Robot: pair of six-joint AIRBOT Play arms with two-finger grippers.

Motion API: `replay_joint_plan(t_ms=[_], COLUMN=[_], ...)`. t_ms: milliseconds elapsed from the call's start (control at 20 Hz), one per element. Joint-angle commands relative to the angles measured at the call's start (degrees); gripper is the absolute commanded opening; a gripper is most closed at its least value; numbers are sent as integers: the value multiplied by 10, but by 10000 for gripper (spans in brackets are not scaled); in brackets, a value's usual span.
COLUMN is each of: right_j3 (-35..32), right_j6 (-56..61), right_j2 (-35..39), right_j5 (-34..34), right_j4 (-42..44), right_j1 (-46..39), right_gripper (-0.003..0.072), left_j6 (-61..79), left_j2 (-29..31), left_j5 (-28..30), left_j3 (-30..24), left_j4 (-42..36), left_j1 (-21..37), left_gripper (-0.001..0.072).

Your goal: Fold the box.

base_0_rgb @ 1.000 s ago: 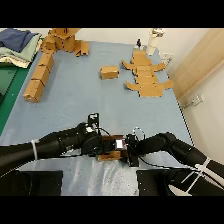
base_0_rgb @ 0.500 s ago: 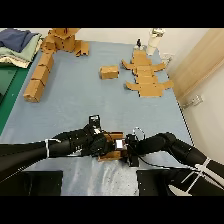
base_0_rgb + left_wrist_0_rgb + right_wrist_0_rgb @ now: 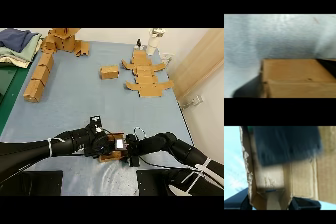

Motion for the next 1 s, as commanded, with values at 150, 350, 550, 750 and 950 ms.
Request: replay_joint_plan(t_ms=[150,350,550,750,950], right_j3=[0,0,0,0,0], right_j6=[4,4,4,4,4], right_j2=[0,0,0,0,0], right_j5=[2,2,2,2,2], right_j4=[2,2,2,2,2], right_j1=[0,0,0,0,0], right_gripper=[506,506,506,506,506], left_j6=[10,10,10,10,10], left_j2=[6,16,35,39,40], left_j5=[-19,-17,-24,-63,-64], left_j3=[16,16,16,16,16], left_j4=[12,16,26,38,42], left_j1=[0,1,2,3,3], left_gripper=[403,403,403,403,405])
